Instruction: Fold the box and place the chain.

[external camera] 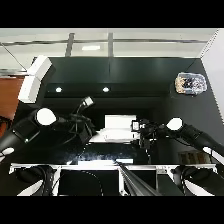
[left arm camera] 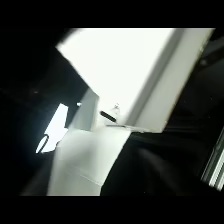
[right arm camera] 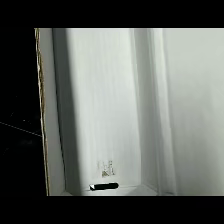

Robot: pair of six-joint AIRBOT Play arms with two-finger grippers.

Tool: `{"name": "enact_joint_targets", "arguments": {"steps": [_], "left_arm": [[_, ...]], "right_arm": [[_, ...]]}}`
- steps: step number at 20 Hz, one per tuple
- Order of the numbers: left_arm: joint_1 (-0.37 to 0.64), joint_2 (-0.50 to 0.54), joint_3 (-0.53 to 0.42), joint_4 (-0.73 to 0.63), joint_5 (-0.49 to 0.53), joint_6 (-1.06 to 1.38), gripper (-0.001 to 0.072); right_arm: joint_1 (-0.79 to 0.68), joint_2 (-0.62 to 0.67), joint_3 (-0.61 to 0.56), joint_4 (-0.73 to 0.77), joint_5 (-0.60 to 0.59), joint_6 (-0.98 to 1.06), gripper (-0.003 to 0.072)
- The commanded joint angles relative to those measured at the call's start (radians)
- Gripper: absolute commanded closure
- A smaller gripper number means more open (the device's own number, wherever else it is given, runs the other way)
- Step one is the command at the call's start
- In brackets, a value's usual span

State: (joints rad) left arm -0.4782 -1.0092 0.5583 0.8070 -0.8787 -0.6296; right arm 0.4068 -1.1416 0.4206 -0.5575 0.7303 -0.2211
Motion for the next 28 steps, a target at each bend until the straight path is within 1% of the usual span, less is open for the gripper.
{"name": "enact_joint_targets", "arguments": {"steps": [1, 4, 5, 6, 7, 8, 9, 11, 12, 13, 14, 15, 16, 18, 19, 20, 25, 26, 28], "left_arm": [[-0.04, 0.024, -0.118, -0.079, 0.073, 0.279, -0.0005], [-0.098, 0.023, -0.138, -0.075, 0.179, 0.515, -0.0003], [-0.113, 0.023, -0.138, -0.076, 0.234, 0.518, 0.0], [-0.124, 0.023, -0.138, -0.083, 0.272, 0.518, 0.002], [-0.132, 0.023, -0.138, -0.099, 0.293, 0.515, 0.0055], [-0.132, 0.023, -0.138, -0.142, 0.292, 0.495, 0.0139], [-0.132, 0.023, -0.138, -0.17, 0.292, 0.493, 0.0139], [-0.131, 0.023, -0.137, -0.172, 0.293, 0.494, 0.014], [-0.132, 0.021, -0.137, -0.172, 0.289, 0.494, 0.0156], [-0.132, 0.018, -0.137, -0.172, 0.272, 0.494, 0.0189], [-0.132, 0.013, -0.137, -0.17, 0.244, 0.494, 0.0246], [-0.132, 0.005, -0.137, -0.168, 0.22, 0.494, 0.0287], [-0.132, -0.004, -0.137, -0.168, 0.206, 0.494, 0.0377], [-0.132, -0.023, -0.137, -0.169, 0.221, 0.496, 0.0487], [-0.132, -0.031, -0.137, -0.17, 0.237, 0.496, 0.0532], [-0.132, -0.039, -0.137, -0.175, 0.249, 0.496, 0.056], [-0.132, -0.06, -0.136, -0.305, 0.27, 0.566, 0.0559], [-0.131, -0.059, -0.132, -0.303, 0.261, 0.566, 0.0559], [-0.13, -0.056, -0.123, -0.266, 0.212, 0.566, 0.0559]], "right_arm": [[0.0, 0.0, 0.001, 0.0, 0.001, 0.0, 0.0567], [0.0, 0.0, 0.001, 0.0, 0.001, 0.0, 0.0567], [0.0, 0.0, 0.001, 0.0, 0.001, 0.0, 0.0567], [0.0, 0.0, 0.001, 0.0, 0.001, 0.0, 0.0567], [0.0, 0.0, 0.001, 0.0, 0.001, 0.0, 0.0567], [0.0, 0.0, 0.001, 0.0, 0.001, 0.0, 0.0567], [0.0, 0.0, 0.001, 0.0, 0.001, 0.0, 0.0567], [0.0, 0.0, 0.001, 0.0, 0.001, 0.0, 0.0567], [0.0, 0.0, 0.001, 0.0, 0.001, 0.0, 0.0567], [0.0, 0.0, 0.001, 0.0, 0.001, 0.0, 0.0567], [0.0, 0.0, 0.001, 0.0, 0.001, 0.0, 0.0567], [0.0, 0.0, 0.001, 0.0, 0.001, 0.0, 0.0567], [0.0, 0.0, 0.001, 0.0, 0.001, 0.0, 0.0567], [0.0, 0.0, 0.001, 0.0, 0.001, 0.0, 0.0567], [0.0, 0.0, 0.001, 0.0, 0.001, 0.0, 0.0567], [0.0, 0.0, 0.001, 0.0, 0.001, 0.0, 0.0567], [0.0, 0.0, 0.001, 0.0, 0.001, 0.0, 0.0567], [0.0, 0.0, 0.001, 0.0, 0.001, 0.0, 0.0567], [0.0, 0.0, 0.001, 0.0, 0.001, 0.0, 0.0567]]}}
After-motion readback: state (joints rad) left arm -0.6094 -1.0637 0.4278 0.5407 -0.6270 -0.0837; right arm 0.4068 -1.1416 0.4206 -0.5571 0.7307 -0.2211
